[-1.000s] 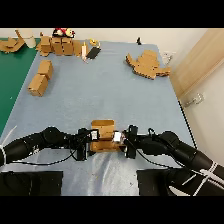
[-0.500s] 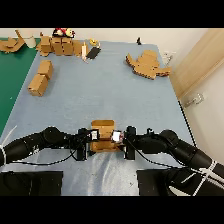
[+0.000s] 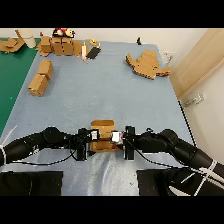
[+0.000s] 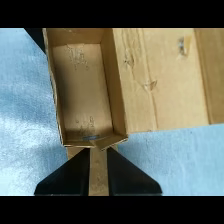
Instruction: Fold the box.
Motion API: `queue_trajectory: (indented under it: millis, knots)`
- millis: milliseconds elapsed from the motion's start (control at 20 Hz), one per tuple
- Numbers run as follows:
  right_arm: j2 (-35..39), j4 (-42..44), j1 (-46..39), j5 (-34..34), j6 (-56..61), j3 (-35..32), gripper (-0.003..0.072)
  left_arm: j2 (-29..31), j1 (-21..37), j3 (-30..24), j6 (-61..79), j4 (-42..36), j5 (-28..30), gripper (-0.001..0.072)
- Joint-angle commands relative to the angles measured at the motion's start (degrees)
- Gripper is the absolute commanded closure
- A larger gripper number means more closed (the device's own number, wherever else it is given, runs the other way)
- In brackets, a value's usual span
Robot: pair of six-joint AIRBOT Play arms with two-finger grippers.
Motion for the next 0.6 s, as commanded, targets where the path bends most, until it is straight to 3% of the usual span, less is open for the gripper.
queue_trajectory:
  millis: [0,550]
  knots:
    - [0.0,1.8,0.3,0.1,-0.6,0.1,0.0535,0.0,0.0,0.0,0.0,0.0,0.0,0.0216]
    - [-2.3,8.2,0.3,3.8,-7.5,0.1,0.0534,0.0,0.0,0.0,0.0,0.0,0.0,0.0216]
